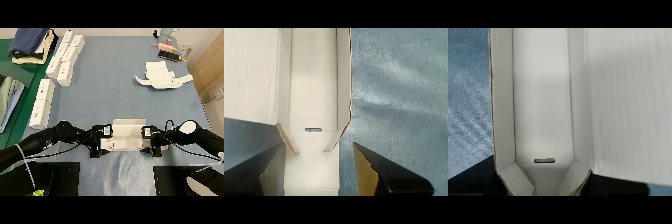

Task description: Fold the box.

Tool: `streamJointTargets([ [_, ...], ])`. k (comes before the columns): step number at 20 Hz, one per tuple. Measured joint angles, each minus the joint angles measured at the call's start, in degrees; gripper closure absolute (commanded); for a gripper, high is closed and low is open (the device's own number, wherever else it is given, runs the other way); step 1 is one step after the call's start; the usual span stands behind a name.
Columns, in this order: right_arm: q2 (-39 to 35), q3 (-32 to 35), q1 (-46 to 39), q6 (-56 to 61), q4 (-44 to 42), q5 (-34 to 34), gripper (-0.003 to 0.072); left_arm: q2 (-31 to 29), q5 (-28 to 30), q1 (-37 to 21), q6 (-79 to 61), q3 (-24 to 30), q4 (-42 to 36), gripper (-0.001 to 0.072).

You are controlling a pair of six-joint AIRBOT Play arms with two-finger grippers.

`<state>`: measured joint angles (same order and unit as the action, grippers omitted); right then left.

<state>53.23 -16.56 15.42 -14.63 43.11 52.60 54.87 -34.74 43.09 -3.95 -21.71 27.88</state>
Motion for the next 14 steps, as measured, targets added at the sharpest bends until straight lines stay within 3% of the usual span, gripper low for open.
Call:
streamJointTargets([
  [2, 0.00, 0.00, 0.00, 0.00, 0.00, -0.02, 0.0234, 1.40, 1.22, 0.96, -0.59, -0.44, -1.57, 0.0446],
  [3, 0.00, 0.00, 0.00, 0.00, 0.00, 0.00, 0.0234, 1.88, 1.27, 1.29, -0.83, -0.57, -2.05, 0.0493],
  [13, 0.00, 0.00, 0.00, -0.04, 0.07, 0.02, 0.0234, 3.69, 5.57, 4.61, -5.77, -1.36, -8.09, 0.0490],
  [14, -0.02, 0.00, 0.00, -0.02, 0.07, 0.02, 0.0234, 4.00, 6.01, 4.79, -6.25, -1.40, -8.94, 0.0435],
])
